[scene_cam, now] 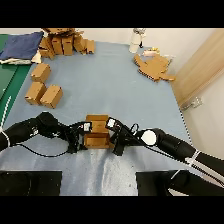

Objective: Fold the box.

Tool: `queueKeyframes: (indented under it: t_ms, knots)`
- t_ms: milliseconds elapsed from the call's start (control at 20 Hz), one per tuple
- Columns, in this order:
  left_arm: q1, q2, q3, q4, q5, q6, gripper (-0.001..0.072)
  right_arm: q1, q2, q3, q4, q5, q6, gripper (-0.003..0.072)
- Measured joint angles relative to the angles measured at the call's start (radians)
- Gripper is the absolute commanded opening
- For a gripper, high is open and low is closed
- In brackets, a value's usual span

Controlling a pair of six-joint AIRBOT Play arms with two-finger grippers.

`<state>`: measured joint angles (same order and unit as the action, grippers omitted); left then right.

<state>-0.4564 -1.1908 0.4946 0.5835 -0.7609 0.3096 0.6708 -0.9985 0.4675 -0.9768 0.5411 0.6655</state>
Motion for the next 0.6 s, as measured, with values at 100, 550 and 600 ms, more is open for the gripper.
queueKeyframes:
  t_ms: [100,550,600]
  knots:
    - [0.000,0.000,0.000,0.003,0.000,0.005,0.0013,-0.010,0.030,0.000,-0.115,0.009,0.158,0.0001]
    - [0.000,0.000,0.000,0.003,0.000,0.005,0.0013,-0.278,0.294,-0.010,-0.519,0.261,0.871,0.0002]
    - [0.000,0.000,0.000,0.003,0.000,0.004,0.0013,-0.303,0.304,-0.021,-0.521,0.293,0.909,0.0002]
